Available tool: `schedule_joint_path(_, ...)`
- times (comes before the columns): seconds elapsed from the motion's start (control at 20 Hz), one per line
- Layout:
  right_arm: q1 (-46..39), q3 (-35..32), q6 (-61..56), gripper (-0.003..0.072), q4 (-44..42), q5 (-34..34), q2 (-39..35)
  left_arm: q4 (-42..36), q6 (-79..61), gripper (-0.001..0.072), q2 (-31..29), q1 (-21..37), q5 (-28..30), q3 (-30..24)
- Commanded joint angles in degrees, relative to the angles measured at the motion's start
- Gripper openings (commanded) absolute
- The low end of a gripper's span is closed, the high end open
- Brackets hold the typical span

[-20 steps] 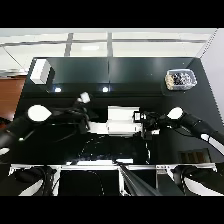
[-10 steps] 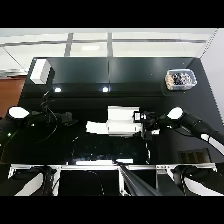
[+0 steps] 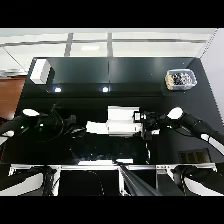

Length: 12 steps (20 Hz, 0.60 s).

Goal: Fold the box and place the chain.

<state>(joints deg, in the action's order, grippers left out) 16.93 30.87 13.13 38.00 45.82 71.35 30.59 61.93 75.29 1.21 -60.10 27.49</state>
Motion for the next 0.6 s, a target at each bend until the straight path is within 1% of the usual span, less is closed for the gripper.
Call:
schedule_joint_path(0.0,-0.02,-0.02,-0.02,0.0106,0.00,0.02,0.02,-4.52,-5.38,0.0025,2.71,-5.07,-0.24,1.36)
schedule_joint_path(0.2,-0.02,-0.02,-0.02,0.0106,0.00,0.00,0.02,-4.72,-5.62,0.0025,4.70,-11.15,-1.51,6.19)
schedule_joint_path(0.4,-0.02,-0.02,-0.02,0.0107,0.02,0.02,0.02,-4.72,-7.63,0.0031,6.47,-13.27,-7.48,11.78)
schedule_joint_path(0.45,-0.02,-0.02,-0.02,0.0106,0.00,0.02,0.02,-4.72,-7.63,0.0111,6.47,-13.27,-8.66,12.90)
schedule_joint_path(0.5,-0.02,-0.02,-0.02,0.0106,0.00,0.02,0.02,-4.72,-7.63,0.0332,6.47,-13.27,-9.70,13.92)
schedule_joint_path(0.55,-0.02,-0.02,-0.02,0.0106,0.00,0.00,0.02,-4.72,-7.61,0.0574,6.47,-13.31,-10.36,14.97)
